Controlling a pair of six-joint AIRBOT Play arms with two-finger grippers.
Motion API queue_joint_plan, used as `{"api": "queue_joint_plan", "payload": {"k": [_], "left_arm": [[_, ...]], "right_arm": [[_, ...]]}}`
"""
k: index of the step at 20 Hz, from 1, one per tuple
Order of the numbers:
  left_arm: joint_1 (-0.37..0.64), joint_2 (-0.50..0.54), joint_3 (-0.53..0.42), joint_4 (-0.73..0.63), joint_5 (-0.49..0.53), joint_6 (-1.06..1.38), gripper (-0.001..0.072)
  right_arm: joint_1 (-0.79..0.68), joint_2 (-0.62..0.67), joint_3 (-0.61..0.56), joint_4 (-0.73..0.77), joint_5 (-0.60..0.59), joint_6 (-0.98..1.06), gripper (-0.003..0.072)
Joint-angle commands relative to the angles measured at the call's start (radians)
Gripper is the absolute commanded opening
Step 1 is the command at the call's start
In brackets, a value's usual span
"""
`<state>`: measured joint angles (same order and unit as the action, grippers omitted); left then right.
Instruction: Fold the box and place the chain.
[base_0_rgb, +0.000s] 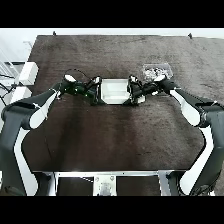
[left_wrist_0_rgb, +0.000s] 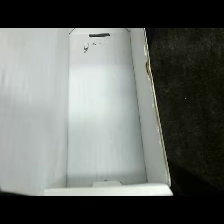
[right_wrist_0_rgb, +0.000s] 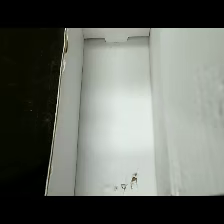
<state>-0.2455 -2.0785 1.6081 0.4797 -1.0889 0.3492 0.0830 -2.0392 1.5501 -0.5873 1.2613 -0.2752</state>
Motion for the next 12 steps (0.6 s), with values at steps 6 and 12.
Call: {"api": "queue_joint_plan", "payload": {"k": [6,12], "left_arm": [[0.001,0.000,0.001,-0.002,-0.003,0.000,0.0579],[0.001,0.000,0.001,-0.002,-0.003,0.000,0.0579]], "right_arm": [[-0.056,0.046,0.000,-0.008,0.017,0.059,0.0714],[-0.112,0.107,0.000,0.007,0.105,0.092,0.0685]]}}
